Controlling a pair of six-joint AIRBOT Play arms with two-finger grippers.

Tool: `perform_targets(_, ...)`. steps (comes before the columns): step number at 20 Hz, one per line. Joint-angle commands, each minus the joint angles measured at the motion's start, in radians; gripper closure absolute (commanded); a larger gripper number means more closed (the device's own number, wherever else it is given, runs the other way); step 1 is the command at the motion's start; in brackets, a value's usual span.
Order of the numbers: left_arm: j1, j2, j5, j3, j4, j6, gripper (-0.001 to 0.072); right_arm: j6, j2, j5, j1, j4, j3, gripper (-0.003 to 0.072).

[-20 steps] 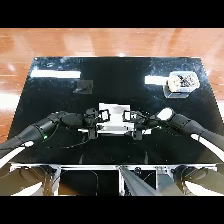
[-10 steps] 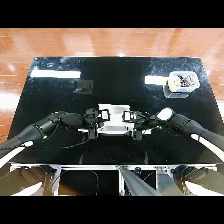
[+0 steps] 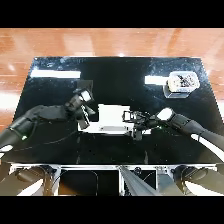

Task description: Fold the box and place the chain.

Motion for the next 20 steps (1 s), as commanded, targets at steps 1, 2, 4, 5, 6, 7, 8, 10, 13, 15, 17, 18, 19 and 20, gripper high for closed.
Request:
perform_targets(1,0.156,0.053,0.106,-0.002,0.027,-0.386,0.0691,0.001,0.000,-0.001,0.000,0.000,0.001,0.0106)
perform_targets(2,0.217,0.042,0.173,-0.005,0.052,-0.516,0.0691,0.001,0.000,-0.001,0.000,0.000,0.000,0.0106)
perform_targets(4,0.327,0.014,0.308,-0.008,0.124,-0.646,0.0692,0.001,0.000,-0.001,0.000,0.000,0.001,0.0106)
perform_targets(5,0.370,-0.004,0.346,-0.008,0.166,-0.649,0.0692,0.001,0.000,-0.001,0.000,0.000,0.000,0.0107)
perform_targets(6,0.398,-0.023,0.371,-0.008,0.190,-0.660,0.0692,0.001,0.000,-0.001,0.000,0.000,0.000,0.0106)
perform_targets(7,0.420,-0.049,0.391,-0.008,0.191,-0.722,0.0692,0.001,0.000,-0.001,0.000,0.000,0.000,0.0107)
perform_targets(8,0.426,-0.076,0.410,-0.008,0.190,-0.806,0.0692,0.001,0.000,-0.001,0.000,0.000,0.000,0.0107)
perform_targets(10,0.416,-0.131,0.465,-0.007,0.183,-0.822,0.0692,0.001,0.000,-0.001,0.000,0.000,0.000,0.0107)
perform_targets(13,0.417,-0.195,0.497,-0.007,0.115,-0.803,0.0691,0.001,0.000,-0.001,0.000,0.000,0.000,0.0106)
perform_targets(15,0.416,-0.241,0.519,-0.007,0.024,-0.797,0.0691,0.001,0.000,-0.001,0.000,0.000,0.000,0.0106)
perform_targets(17,0.409,-0.283,0.501,-0.007,-0.027,-0.766,0.0692,0.001,0.000,-0.001,0.000,0.000,0.000,0.0106)
perform_targets(18,0.395,-0.303,0.489,-0.007,-0.038,-0.761,0.0691,0.001,0.000,-0.001,0.000,0.000,0.000,0.0107)
perform_targets(19,0.378,-0.325,0.483,-0.006,-0.047,-0.758,0.0691,0.001,0.000,-0.001,0.000,0.000,0.000,0.0106)
perform_targets(20,0.360,-0.343,0.483,-0.006,-0.055,-0.750,0.0692,0.001,0.000,-0.001,0.000,0.000,0.000,0.0107)
